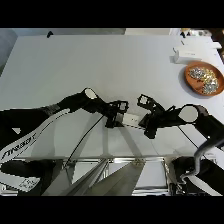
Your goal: Fold the box and place the chain.
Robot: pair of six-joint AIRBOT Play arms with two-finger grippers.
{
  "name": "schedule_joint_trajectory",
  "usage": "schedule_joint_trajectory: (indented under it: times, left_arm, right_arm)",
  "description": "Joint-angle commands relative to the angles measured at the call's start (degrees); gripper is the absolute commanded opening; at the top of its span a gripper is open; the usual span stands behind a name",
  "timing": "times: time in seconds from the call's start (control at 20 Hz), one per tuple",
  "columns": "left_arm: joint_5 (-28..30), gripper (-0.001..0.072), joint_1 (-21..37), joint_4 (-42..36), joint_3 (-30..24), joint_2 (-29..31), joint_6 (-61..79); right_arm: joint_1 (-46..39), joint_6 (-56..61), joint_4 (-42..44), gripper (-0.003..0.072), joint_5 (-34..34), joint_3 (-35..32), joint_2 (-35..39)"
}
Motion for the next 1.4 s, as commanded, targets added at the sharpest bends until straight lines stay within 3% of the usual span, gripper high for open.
schedule_joint_trajectory:
  times: [0.0, 0.4, 0.95, 1.15, 1.35]
  left_arm:
    - [-0.02, 0.0209, 0.07, -0.04, -0.02, 0.04, -0.07]
    - [0.00, 0.0209, 0.07, -0.04, 0.00, 0.04, -0.04]
    - [0.00, 0.0209, 0.07, -0.04, 0.00, 0.04, -0.07]
    - [-0.02, 0.0209, 0.07, -0.04, -0.02, 0.04, -0.04]
    - [0.00, 0.0209, 0.07, -0.07, 0.00, 0.02, -0.07]
  right_arm:
    - [0.07, 0.02, -1.49, 0.0020, 0.13, -1.90, -0.72]
    - [0.07, -0.02, -0.46, 0.0021, -0.92, -1.88, -0.44]
    - [0.04, 1.51, 3.13, 0.0021, -0.83, 1.40, 6.78]
    - [-0.28, 22.38, -10.38, 0.0020, 4.11, 4.26, 11.28]
    - [-5.40, 47.12, -29.64, 0.0020, 21.24, 5.07, 16.11]
